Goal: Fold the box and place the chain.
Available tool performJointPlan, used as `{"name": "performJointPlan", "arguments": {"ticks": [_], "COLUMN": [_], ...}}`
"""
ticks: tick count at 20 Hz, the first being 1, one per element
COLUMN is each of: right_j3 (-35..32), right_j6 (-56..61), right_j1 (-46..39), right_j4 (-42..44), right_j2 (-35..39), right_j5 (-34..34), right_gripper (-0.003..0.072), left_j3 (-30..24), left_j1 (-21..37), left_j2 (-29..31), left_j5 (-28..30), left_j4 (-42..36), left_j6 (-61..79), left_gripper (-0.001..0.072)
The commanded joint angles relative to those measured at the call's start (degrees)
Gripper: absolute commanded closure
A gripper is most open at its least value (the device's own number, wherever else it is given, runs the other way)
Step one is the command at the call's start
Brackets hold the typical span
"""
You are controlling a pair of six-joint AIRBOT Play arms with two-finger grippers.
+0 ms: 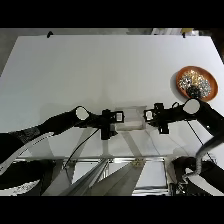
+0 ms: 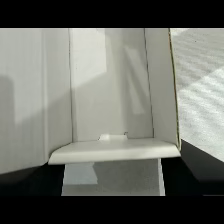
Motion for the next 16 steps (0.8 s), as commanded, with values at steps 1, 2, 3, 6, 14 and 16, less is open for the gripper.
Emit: {"name": "performJointPlan", "arguments": {"ticks": [1,2,3,6,14,16], "right_j3": [-0.04,-0.28,-0.61,-2.36,-4.04,-4.09], "right_j6": [-2.49,-2.67,-3.32,-5.84,-8.44,-8.41], "right_j1": [-0.13,-0.13,-0.13,-0.13,-0.13,-0.11], "right_j4": [4.81,6.67,8.37,12.41,18.69,19.37], "right_j2": [-1.9,-1.9,-1.9,-1.9,-2.12,-2.99], "right_j5": [0.02,-0.02,0.0,-0.37,-1.79,-1.77], "right_gripper": [0.051,0.051,0.051,0.051,0.0458,0.0371], "left_j3": [-0.02,-0.02,-0.02,-0.02,-0.02,-0.02], "left_j1": [0.0,0.0,0.0,0.0,0.0,0.0], "left_j2": [-0.02,-0.02,-0.02,-0.02,-0.02,-0.02], "left_j5": [0.02,0.02,0.02,0.02,0.02,0.02], "left_j4": [0.0,0.0,0.0,0.0,0.0,0.0], "left_j6": [0.0,0.0,0.0,0.0,0.0,0.0], "left_gripper": [0.0498,0.0498,0.0497,0.0497,0.0498,0.0498]}}
